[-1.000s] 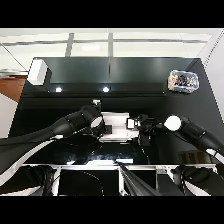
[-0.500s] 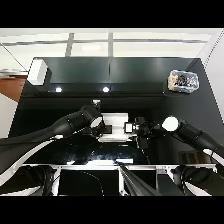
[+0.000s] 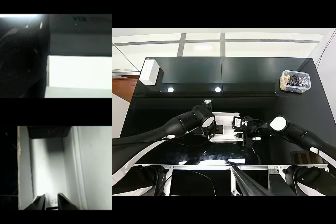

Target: Fold the box and place the chain.

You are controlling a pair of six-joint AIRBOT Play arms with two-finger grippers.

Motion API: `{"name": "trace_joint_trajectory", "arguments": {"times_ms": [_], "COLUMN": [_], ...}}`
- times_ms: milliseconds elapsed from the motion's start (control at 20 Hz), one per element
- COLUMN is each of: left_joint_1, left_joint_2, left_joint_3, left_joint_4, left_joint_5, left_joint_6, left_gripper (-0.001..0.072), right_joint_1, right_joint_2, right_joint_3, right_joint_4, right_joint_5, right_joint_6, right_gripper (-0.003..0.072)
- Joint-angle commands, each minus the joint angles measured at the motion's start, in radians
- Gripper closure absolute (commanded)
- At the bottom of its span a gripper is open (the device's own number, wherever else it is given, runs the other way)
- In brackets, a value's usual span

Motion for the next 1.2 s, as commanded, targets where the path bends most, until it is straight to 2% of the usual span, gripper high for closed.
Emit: {"name": "trace_joint_trajectory", "arguments": {"times_ms": [0, 200, 250, 300, 350, 400, 500, 550, 600, 700, 800, 900, 1050, 1150], "left_joint_1": [0.0, 0.0, 0.0, 0.0, 0.0, 0.0, 0.0, 0.0, 0.0, 0.0, 0.0, 0.0, 0.0, 0.0], "left_joint_2": [0.0, 0.0, 0.0, 0.0, 0.0, 0.0, 0.0, 0.0, 0.0, 0.0, 0.0, 0.0, 0.0, 0.0], "left_joint_3": [0.001, 0.001, 0.001, 0.001, 0.001, 0.001, 0.001, 0.001, 0.001, 0.0, 0.0, 0.0, 0.0, 0.0], "left_joint_4": [-0.002, -0.005, -0.005, -0.005, -0.01, -0.016, -0.017, -0.017, -0.019, -0.02, -0.02, -0.016, -0.016, -0.016], "left_joint_5": [0.004, 0.003, 0.003, 0.003, 0.003, 0.004, 0.005, 0.005, 0.005, 0.003, 0.003, 0.003, 0.003, 0.003], "left_joint_6": [0.0, 0.0, 0.0, 0.0, 0.0, 0.0, 0.0, 0.0, 0.0, 0.0, 0.0, 0.003, 0.003, 0.003], "left_gripper": [0.0685, 0.0685, 0.0685, 0.0685, 0.0685, 0.0685, 0.0685, 0.0685, 0.0684, 0.0685, 0.0685, 0.0685, 0.0685, 0.0685], "right_joint_1": [0.002, 0.002, 0.002, 0.002, 0.002, 0.002, 0.002, 0.002, -0.002, -0.033, -0.104, -0.217, -0.459, -0.619], "right_joint_2": [-0.02, -0.02, -0.02, -0.02, -0.02, -0.02, -0.02, -0.018, -0.011, 0.019, 0.084, 0.173, 0.286, 0.288], "right_joint_3": [0.0, 0.0, 0.0, 0.0, 0.0, 0.0, 0.0, 0.0, 0.0, 0.001, 0.001, 0.013, 0.021, 0.008], "right_joint_4": [0.045, -0.012, -0.013, -0.008, -0.008, -0.009, -0.006, -0.006, -0.008, -0.044, -0.211, -0.344, -0.346, -0.346], "right_joint_5": [-0.014, 0.0, 0.002, 0.002, 0.002, 0.001, 0.0, 0.001, -0.004, 0.0, 0.032, 0.132, 0.274, 0.314], "right_joint_6": [0.001, 0.001, 0.003, 0.006, 0.011, 0.016, 0.018, 0.023, 0.038, 0.175, 0.511, 0.747, 0.991, 1.168], "right_gripper": [0.0509, 0.0508, 0.0461, 0.0296, 0.0274, 0.0405, 0.041, 0.054, 0.0627, 0.0645, 0.0645, 0.0645, 0.0645, 0.0644]}}
